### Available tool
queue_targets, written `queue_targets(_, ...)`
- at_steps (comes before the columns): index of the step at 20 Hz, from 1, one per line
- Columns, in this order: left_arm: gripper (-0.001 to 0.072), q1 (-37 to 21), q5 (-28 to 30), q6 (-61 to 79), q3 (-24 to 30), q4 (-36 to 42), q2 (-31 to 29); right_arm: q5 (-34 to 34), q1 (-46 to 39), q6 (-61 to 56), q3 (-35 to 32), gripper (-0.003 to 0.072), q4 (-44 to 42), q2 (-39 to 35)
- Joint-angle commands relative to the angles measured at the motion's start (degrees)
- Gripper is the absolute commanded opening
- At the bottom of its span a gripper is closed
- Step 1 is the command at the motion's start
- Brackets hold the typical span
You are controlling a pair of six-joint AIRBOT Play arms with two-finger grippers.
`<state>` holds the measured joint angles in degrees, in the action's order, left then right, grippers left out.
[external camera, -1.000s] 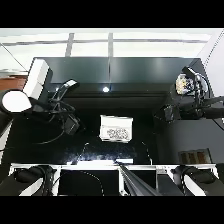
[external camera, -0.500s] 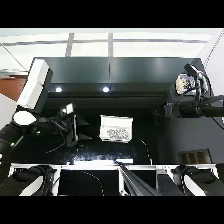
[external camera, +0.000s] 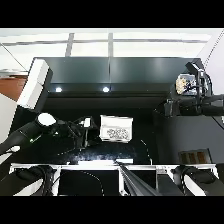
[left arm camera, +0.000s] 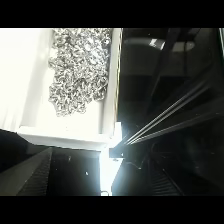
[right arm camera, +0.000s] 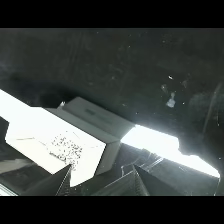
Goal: Fold the box and place the chain.
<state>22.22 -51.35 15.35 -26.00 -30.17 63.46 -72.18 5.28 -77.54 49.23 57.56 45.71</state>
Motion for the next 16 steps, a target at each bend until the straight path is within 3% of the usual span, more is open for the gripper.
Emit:
queue_targets(1, 0.0706, 0.8, 1.9, -1.0, -0.2, 1.6, 2.5, 0.7, 0.0, 0.0, -0.5, 0.0457, 0.0, 0.0)
queue_targets(7, 0.0705, -0.3, -0.4, -4.9, -3.8, -0.1, 3.1, 0.6, 0.2, 0.0, -0.8, 0.0457, -0.1, 0.0)
queue_targets(9, 0.0704, -0.1, -1.8, 0.8, -5.0, -1.3, 4.5, 0.6, 0.2, 0.0, -0.8, 0.0457, -0.1, 0.0)
queue_targets(16, 0.0704, -0.1, -2.1, 1.0, -9.1, -0.6, 9.4, 0.3, 0.2, 0.0, -0.8, 0.0457, -0.1, 0.0)
